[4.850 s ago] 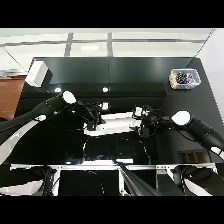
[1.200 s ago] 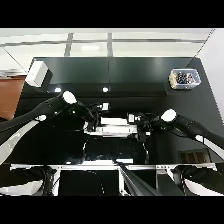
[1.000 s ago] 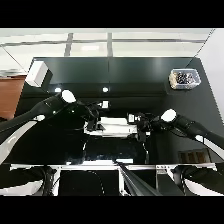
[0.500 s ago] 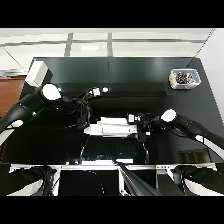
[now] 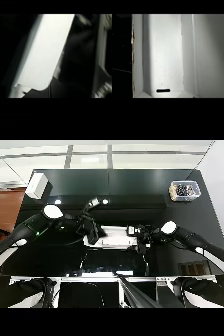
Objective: Fold the box and place the chain.
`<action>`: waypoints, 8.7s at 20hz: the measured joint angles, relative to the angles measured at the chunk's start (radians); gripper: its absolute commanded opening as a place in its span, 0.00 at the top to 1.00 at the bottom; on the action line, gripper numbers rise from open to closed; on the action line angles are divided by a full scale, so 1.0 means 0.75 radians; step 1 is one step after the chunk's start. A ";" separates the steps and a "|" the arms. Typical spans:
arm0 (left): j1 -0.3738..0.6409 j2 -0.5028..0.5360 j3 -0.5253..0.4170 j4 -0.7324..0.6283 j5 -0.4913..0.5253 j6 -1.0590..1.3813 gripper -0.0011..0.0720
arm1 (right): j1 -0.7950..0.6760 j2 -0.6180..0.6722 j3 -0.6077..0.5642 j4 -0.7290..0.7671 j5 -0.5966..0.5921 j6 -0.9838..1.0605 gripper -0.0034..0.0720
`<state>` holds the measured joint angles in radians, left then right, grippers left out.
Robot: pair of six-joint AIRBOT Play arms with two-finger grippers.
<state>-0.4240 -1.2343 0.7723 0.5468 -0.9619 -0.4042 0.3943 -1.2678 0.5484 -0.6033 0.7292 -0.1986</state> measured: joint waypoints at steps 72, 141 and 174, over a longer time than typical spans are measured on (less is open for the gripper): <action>-0.004 -0.058 -0.161 0.140 0.079 0.774 0.68 | -0.001 -0.001 0.000 0.001 -0.003 -0.002 0.55; 0.420 -0.269 -0.220 -0.014 -0.314 -0.789 0.87 | -0.001 0.001 0.000 -0.008 0.002 -0.002 0.55; 0.440 -0.276 -0.160 -0.139 -0.292 -0.498 0.71 | 0.000 -0.002 0.000 0.000 -0.001 -0.001 0.55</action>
<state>-0.0937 -1.4410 0.6525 0.4423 -1.1809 -0.7780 0.3943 -1.2690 0.5484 -0.6033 0.7288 -0.1989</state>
